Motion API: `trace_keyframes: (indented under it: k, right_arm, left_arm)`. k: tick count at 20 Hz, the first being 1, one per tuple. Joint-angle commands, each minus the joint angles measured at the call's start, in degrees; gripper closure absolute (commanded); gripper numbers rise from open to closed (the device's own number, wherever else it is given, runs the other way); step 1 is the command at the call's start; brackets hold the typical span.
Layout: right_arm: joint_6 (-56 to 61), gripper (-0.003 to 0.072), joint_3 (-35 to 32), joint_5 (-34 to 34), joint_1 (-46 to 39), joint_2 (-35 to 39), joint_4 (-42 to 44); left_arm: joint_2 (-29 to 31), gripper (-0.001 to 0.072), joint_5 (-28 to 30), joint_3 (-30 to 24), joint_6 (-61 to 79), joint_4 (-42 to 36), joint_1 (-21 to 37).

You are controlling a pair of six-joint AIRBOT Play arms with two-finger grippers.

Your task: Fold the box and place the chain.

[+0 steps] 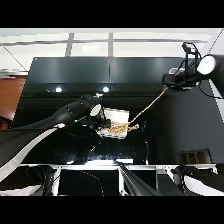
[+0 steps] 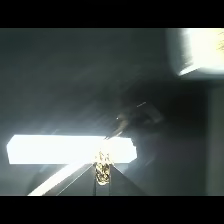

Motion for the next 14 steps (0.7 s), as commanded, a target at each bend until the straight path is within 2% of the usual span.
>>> trace_keyframes:
  k: [1, 3, 4, 8, 11, 14]
  right_arm:
    - [-10.0, 0.0648, -0.7, 13.0, 4.7, 6.9, 14.8]
    - [-10.0, 0.0648, -1.6, 14.2, 10.8, 7.3, 16.9]
    - [-9.9, 0.0649, -2.3, 12.6, 14.5, 7.3, 17.0]
    - [-8.2, 0.0649, -5.3, 1.4, 25.0, 6.3, 19.7]
    - [-6.4, 0.0649, -5.4, -4.2, 27.9, 3.9, 19.8]
    - [-5.1, 0.0646, -5.4, -4.9, 27.8, 2.7, 19.5]
  left_arm:
    - [0.0, 0.0677, 0.0, 0.0, 0.0, 0.0, 0.0]
    - [0.0, 0.0677, 0.0, 0.0, 0.0, 0.0, 0.0]
    - [0.0, 0.0677, 0.0, 0.0, 0.0, 0.0, 0.0]
    - [0.0, 0.0677, 0.0, 0.0, 0.0, 0.0, 0.0]
    - [0.0, 0.0677, 0.0, 0.0, 0.0, 0.0, 0.0]
    - [0.0, 0.0677, 0.0, 0.0, 0.0, 0.0, 0.0]
